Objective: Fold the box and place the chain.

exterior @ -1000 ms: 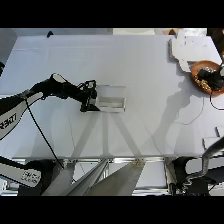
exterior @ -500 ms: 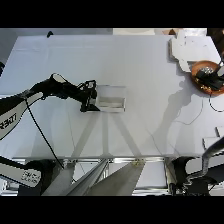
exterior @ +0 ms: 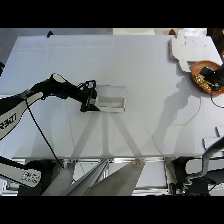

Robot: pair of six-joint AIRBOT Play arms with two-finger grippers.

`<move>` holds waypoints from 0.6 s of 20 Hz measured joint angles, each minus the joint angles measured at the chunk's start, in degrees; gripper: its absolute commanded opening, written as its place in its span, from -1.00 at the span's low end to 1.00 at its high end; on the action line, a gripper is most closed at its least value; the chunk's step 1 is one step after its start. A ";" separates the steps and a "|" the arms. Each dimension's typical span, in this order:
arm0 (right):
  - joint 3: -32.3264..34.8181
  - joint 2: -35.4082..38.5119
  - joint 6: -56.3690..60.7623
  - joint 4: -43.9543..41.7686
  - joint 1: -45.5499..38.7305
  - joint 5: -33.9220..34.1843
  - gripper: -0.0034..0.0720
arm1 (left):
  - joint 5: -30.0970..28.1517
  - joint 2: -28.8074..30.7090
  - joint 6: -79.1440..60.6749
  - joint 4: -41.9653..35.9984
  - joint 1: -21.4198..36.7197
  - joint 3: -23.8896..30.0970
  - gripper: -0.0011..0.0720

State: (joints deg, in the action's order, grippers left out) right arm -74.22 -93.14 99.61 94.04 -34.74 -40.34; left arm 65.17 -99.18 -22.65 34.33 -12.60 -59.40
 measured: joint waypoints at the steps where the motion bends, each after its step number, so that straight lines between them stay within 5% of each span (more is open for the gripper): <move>1: 0.00 1.51 -1.51 0.00 0.00 -0.83 -0.89 | 0.00 0.00 0.00 0.00 0.00 0.00 -0.06; 12: 0.00 17.75 -15.21 0.13 4.15 -16.83 -0.89 | 0.00 0.00 0.00 0.00 0.00 0.00 -0.06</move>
State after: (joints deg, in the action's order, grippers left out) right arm -74.22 -75.40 84.40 94.17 -30.59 -57.17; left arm 65.17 -99.18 -22.65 34.33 -12.60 -59.40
